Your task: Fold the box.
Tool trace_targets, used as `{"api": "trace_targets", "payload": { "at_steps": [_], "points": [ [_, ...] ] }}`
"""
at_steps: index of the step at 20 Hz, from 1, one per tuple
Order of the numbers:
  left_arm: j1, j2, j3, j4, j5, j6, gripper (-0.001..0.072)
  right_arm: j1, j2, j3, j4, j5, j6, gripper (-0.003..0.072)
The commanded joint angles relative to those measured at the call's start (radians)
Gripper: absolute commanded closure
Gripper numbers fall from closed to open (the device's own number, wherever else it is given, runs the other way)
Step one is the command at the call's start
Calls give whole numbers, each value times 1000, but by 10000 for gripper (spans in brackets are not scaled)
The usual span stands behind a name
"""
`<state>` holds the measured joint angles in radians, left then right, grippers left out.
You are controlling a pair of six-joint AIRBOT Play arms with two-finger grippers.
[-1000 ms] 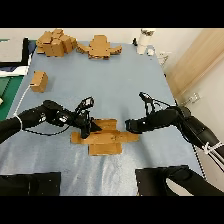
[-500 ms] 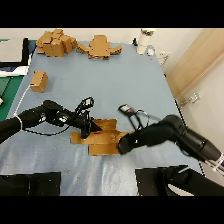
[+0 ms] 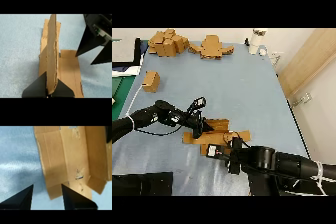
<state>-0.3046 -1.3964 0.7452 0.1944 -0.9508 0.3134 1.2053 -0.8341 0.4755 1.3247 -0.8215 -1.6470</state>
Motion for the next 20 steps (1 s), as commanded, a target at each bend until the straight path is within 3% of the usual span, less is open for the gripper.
{"api": "trace_targets", "payload": {
  "at_steps": [1,11,20],
  "points": [
    [-1,0,0,0,0,0,699,28,-72,-6,-180,63,23,166],
    [-1,0,0,0,1,0,699,28,-129,4,-293,64,190,165],
    [-1,0,0,0,0,0,698,27,-39,23,-297,22,282,164]
  ]
}}
